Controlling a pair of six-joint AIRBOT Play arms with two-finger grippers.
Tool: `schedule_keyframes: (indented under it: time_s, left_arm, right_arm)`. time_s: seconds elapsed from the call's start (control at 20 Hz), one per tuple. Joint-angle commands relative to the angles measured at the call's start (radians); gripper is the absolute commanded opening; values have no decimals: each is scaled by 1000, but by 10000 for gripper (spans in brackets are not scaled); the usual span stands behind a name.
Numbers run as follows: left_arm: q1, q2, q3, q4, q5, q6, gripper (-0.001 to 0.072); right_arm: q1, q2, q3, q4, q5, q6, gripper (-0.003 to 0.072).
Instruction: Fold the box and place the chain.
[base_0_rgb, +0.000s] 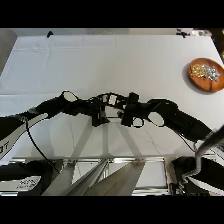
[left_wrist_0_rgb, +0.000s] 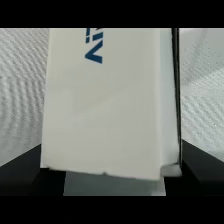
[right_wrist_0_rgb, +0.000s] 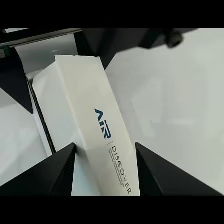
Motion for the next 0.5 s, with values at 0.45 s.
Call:
schedule_keyframes:
  time_s: [0.45]
  left_arm:
    - [0, 0, 0, -1, 0, -1, 254]
  right_arm:
    - [34, -23, -64, 3, 25, 3, 394]
